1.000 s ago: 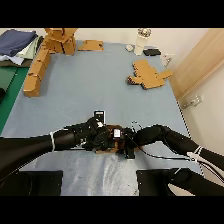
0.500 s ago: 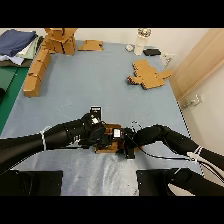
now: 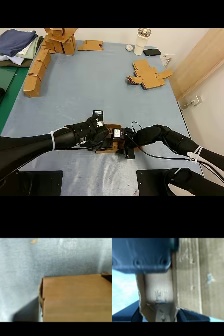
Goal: Fold the box.
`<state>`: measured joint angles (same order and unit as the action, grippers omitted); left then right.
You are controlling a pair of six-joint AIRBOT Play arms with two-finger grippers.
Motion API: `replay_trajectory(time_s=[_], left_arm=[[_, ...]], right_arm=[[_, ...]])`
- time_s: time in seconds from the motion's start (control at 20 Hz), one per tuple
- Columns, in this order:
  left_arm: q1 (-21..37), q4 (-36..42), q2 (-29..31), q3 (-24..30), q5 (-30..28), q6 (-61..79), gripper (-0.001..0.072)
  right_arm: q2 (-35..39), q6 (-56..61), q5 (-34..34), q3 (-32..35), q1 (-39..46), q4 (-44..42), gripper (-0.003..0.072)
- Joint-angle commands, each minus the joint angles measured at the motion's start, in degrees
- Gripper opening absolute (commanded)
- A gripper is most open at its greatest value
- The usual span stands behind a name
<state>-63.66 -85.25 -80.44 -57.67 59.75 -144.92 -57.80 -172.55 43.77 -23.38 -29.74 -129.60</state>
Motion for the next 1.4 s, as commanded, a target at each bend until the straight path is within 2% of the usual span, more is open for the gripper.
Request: replay_trajectory(time_s=[0.0,0.4,0.45,0.5,0.55,0.7,0.95,1.25,1.35], left_arm=[[-0.4,0.0,-1.2,0.0,-2.2,0.1,0.0009],[-0.4,0.3,-1.0,0.0,-2.0,-0.2,0.0016],[-0.4,0.3,-1.0,0.0,-1.5,-0.1,0.0086],[-0.4,0.3,-0.8,0.0,-1.1,-0.3,0.0417],[-0.4,0.3,-0.7,0.0,-0.6,-0.6,0.0519],[-0.4,0.2,0.4,0.0,0.5,-0.3,0.0519],[-0.1,-1.6,6.4,0.0,1.3,0.0,0.0518],[3.3,-3.6,12.4,0.0,6.4,0.5,0.0509],[4.2,-3.2,13.6,0.0,7.3,1.9,0.0054]], right_arm=[[0.0,0.0,0.0,0.0,0.0,0.0,0.0449],[0.0,0.0,0.0,0.0,0.0,0.0,0.0449],[0.0,0.0,0.0,0.0,0.0,0.0,0.0449],[0.0,0.0,0.0,0.0,0.0,0.0,0.0448],[0.0,0.0,0.0,0.0,0.0,0.0,0.0449],[0.0,0.0,0.0,0.0,0.0,0.0,0.0449],[0.0,0.0,0.0,0.0,0.0,0.0,0.0448],[0.0,0.0,0.0,0.0,0.0,0.0,0.0448],[0.0,0.0,0.0,0.0,0.0,0.0,0.0448]])
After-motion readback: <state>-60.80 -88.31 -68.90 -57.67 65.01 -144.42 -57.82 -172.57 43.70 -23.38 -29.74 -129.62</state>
